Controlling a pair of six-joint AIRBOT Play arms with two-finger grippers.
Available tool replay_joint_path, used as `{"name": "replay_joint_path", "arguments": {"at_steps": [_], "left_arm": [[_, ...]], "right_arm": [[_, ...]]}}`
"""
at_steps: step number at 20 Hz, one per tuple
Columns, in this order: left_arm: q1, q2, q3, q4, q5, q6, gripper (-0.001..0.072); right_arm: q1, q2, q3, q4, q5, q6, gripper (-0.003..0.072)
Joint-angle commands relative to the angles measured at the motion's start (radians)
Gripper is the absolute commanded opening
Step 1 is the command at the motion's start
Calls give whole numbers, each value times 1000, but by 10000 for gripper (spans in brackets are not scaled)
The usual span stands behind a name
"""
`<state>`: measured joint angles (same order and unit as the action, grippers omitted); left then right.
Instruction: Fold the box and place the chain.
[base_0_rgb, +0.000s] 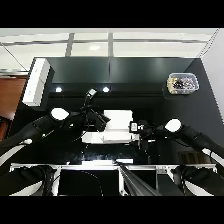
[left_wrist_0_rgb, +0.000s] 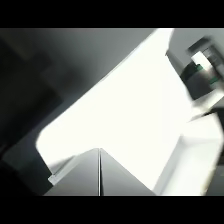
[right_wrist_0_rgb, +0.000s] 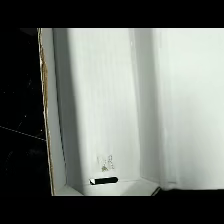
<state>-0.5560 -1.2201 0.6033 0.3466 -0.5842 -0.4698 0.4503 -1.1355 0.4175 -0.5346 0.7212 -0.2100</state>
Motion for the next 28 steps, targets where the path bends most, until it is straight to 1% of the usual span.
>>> {"name": "replay_joint_path", "arguments": {"at_steps": [1,3,4,7,9,11,12,14,16,17,18,19,20,21,22,23,25,28], "left_arm": [[-15,-56,23,138,-53,-55,26],[-33,-78,29,210,-60,-128,26],[-40,-90,35,227,-80,-137,25],[-40,-97,58,233,-93,-137,26],[-35,-89,98,286,-117,-138,26],[-19,-61,148,368,-192,-146,26],[-4,-34,169,423,-242,-175,26],[33,47,179,562,-320,-258,26],[73,140,170,803,-422,-319,27],[103,188,159,871,-459,-328,29],[132,232,143,862,-480,-295,30],[153,275,115,808,-488,-211,35],[159,301,80,773,-484,-124,179],[157,311,43,754,-480,-32,465],[151,309,11,740,-473,29,700],[142,304,-19,740,-447,64,715],[105,284,-63,728,-372,85,715],[42,233,-82,661,-253,85,695]], "right_arm": [[0,-1,0,0,0,0,231],[0,-1,0,0,0,0,231],[0,-1,0,0,0,0,231],[0,-1,0,0,0,0,231],[0,-1,0,0,0,0,231],[0,-1,0,0,0,0,231],[0,-1,0,0,0,0,231],[0,-1,0,0,0,0,231],[0,-1,0,0,0,0,231],[0,-1,0,0,0,0,231],[0,-1,0,0,0,0,231],[0,-1,0,0,0,0,231],[0,-1,0,0,0,0,232],[0,-1,0,0,0,0,231],[0,-1,0,0,0,0,232],[0,-1,0,0,0,0,232],[0,-1,0,0,0,0,232],[0,-1,0,0,0,0,232]]}}
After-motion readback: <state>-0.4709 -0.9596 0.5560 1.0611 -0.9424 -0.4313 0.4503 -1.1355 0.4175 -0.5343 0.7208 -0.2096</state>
